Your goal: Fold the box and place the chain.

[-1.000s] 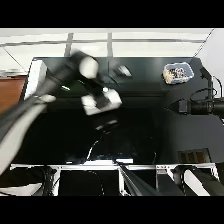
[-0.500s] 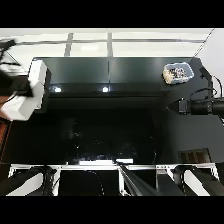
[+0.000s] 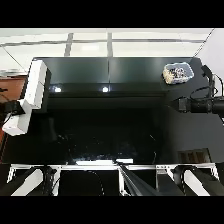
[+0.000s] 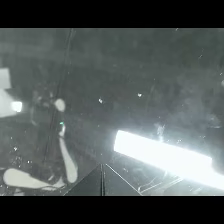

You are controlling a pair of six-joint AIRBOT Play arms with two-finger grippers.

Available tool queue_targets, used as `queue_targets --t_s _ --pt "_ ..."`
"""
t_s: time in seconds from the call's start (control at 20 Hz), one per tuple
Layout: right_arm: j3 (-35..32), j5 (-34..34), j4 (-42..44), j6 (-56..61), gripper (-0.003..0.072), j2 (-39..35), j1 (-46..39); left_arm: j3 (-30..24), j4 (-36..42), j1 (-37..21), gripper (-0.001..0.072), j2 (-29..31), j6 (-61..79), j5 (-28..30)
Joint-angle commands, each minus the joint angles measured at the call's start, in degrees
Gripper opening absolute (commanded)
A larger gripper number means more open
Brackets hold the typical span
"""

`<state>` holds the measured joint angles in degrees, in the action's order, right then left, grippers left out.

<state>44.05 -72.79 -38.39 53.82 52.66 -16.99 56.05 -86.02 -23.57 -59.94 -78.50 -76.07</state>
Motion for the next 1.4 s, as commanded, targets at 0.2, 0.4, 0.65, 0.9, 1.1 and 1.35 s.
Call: queue_targets --t_s 0.2,0.4,0.65,0.9,1.1,1.35 --pt "0.0 2.1 0.0 0.1 0.0014 0.0 0.0 -3.0 2.7 -1.6 0.0294 -7.3 10.3 8.5" --pt "0.0 2.4 0.0 0.2 0.0014 0.0 0.0 -3.1 6.3 -5.1 0.0294 -7.3 14.3 9.9" --pt "0.0 2.7 0.0 0.4 0.0014 0.0 0.0 -3.1 9.1 -5.4 0.0294 -9.7 18.3 10.0" --pt "0.0 2.1 0.0 1.8 0.0014 0.0 0.0 -3.0 8.0 -5.4 0.0295 -11.1 18.3 13.6" --pt "0.0 2.1 0.0 2.2 0.0014 0.0 0.0 -3.0 6.6 -5.4 0.0295 -11.2 18.1 15.2" --pt "0.0 1.5 0.0 2.4 0.0014 0.0 0.0 -3.0 6.6 -6.0 0.0295 -11.2 17.8 15.9"
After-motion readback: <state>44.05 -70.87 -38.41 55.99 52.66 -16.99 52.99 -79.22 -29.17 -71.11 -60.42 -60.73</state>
